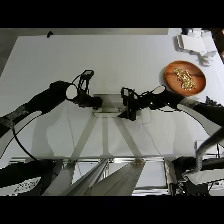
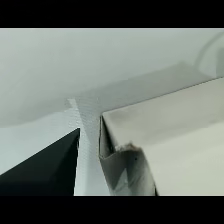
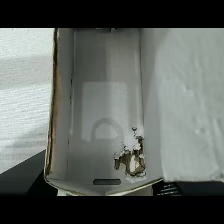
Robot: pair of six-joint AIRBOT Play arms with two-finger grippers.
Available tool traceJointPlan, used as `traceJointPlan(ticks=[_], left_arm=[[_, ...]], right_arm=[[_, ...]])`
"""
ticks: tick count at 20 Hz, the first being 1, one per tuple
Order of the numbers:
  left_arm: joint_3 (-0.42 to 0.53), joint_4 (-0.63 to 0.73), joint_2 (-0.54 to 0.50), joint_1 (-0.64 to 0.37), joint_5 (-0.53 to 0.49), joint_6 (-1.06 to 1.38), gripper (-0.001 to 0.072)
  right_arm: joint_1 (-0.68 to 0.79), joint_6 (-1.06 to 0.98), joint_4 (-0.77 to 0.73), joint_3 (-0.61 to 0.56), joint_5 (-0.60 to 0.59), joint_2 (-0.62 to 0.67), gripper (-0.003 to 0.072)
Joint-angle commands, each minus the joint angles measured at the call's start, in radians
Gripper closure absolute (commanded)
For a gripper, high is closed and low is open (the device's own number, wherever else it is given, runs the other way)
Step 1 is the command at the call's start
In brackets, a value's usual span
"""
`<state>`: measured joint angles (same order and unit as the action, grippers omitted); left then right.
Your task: Fold the box and place the chain.
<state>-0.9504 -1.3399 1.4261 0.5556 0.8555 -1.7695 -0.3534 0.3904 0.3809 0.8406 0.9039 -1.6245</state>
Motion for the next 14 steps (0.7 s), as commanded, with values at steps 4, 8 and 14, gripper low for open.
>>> traceJointPlan(ticks=[4,8,14], left_arm=[[-0.044,-0.210,0.045,0.072,0.098,-0.330,0.0296],[-0.044,-0.209,0.045,0.095,0.057,-0.371,0.0340],[-0.044,-0.172,0.080,0.147,0.035,-0.372,0.0437]], right_arm=[[0.000,0.000,0.000,0.001,0.000,0.000,0.0145],[0.000,0.000,0.000,0.001,0.000,0.000,0.0145],[0.000,0.000,0.000,0.001,0.000,0.000,0.0145]])
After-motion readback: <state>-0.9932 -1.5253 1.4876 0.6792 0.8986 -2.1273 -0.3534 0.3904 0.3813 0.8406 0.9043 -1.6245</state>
